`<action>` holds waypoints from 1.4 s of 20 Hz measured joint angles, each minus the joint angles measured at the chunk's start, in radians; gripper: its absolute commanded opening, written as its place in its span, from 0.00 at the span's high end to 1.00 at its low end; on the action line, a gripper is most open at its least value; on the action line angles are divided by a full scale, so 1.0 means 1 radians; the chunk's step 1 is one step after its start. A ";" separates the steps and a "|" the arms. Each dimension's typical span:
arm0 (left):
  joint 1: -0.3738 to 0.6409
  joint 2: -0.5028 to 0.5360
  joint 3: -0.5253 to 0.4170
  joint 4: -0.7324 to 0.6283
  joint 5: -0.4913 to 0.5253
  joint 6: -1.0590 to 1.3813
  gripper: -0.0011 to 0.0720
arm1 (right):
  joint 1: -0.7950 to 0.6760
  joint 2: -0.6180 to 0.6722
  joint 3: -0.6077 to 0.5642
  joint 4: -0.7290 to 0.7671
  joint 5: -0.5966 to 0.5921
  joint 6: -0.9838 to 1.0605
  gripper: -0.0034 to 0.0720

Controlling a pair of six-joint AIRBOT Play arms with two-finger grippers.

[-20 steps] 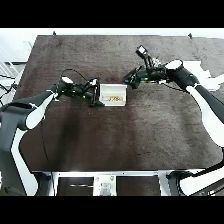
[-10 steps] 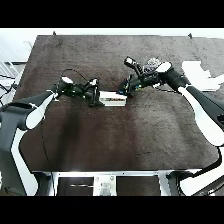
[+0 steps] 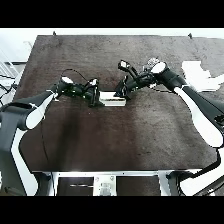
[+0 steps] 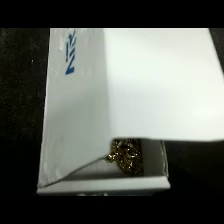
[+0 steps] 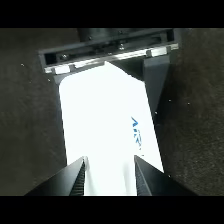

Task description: Fold the box and place the chain.

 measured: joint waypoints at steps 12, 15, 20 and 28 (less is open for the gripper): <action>0.000 0.000 0.000 0.000 0.000 -0.001 0.31 | 0.023 -0.006 0.001 -0.018 -0.095 -0.014 0.46; 0.000 0.000 0.000 0.000 0.001 -0.001 0.31 | 0.024 -0.006 0.001 -0.019 -0.103 -0.014 0.46; 0.000 0.000 0.000 0.000 0.000 0.000 0.31 | 0.028 -0.006 0.001 -0.019 -0.109 -0.014 0.46; 0.000 0.000 0.000 0.000 0.000 0.001 0.31 | 0.037 -0.006 -0.009 -0.020 -0.115 -0.013 0.47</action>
